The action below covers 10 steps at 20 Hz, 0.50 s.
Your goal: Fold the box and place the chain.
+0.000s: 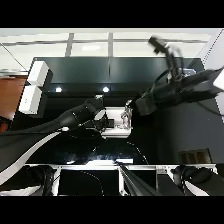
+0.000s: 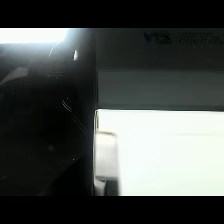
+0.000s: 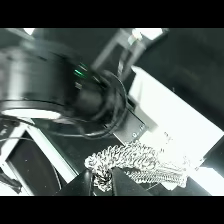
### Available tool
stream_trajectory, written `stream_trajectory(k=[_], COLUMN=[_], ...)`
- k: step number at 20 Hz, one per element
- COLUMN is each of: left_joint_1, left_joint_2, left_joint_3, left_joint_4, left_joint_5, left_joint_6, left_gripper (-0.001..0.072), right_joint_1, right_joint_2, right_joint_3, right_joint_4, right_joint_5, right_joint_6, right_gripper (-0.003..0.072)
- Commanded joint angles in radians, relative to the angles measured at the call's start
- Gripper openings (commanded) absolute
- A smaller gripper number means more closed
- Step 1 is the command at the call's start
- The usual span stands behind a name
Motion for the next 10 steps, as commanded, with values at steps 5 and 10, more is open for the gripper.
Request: stream_trajectory(k=[5, 10], left_joint_1=[0.001, 0.001], left_joint_2=[0.0, 0.0], left_joint_3=[0.0, 0.0], left_joint_4=[0.0, 0.0], left_joint_5=[0.004, 0.005], left_joint_6=[0.0, 0.0], left_gripper=[0.0028, 0.0028], right_joint_1=[0.071, 0.09], right_joint_2=[-0.003, -0.014], right_joint_3=[-0.282, -0.291], right_joint_4=[0.037, 0.027], right_joint_5=[-0.336, -0.363], right_joint_6=[0.045, 0.046], right_gripper=[0.0044, 0.0044])
